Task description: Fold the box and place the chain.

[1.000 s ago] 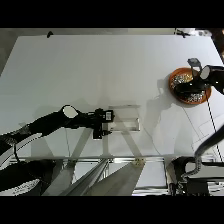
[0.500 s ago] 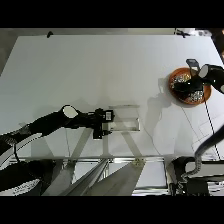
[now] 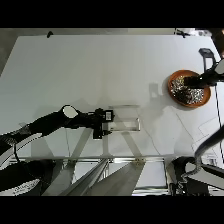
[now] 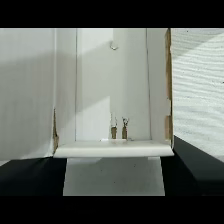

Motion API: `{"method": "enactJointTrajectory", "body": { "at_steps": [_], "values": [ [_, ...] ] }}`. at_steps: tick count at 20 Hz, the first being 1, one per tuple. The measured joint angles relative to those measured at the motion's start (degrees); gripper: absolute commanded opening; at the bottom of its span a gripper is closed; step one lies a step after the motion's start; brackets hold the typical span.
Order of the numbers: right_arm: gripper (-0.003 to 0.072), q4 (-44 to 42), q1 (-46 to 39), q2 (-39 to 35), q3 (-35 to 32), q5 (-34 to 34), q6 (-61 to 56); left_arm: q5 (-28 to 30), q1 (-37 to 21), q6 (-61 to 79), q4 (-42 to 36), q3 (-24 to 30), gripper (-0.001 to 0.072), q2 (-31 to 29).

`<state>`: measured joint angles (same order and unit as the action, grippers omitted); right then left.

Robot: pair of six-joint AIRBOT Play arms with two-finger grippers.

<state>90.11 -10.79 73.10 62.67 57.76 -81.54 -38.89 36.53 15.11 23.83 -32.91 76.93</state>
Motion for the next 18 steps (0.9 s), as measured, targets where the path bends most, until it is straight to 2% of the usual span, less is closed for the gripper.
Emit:
{"method": "enactJointTrajectory", "body": {
  "at_steps": [5,12,18],
  "values": [
    [0.0018,-1.05,2.25,-13.79,0.0,2.34,2.82,0.02,0.0,0.0,-0.02,0.0,0.0073,0.0],
    [0.0017,-5.9,12.02,-35.63,0.02,4.63,3.96,0.02,0.0,0.0,-0.02,0.0,0.0073,0.0],
    [0.0017,-11.47,21.68,-46.75,0.04,6.19,4.52,0.02,0.0,-0.02,-0.02,0.0,0.0073,0.0]
  ]
}}
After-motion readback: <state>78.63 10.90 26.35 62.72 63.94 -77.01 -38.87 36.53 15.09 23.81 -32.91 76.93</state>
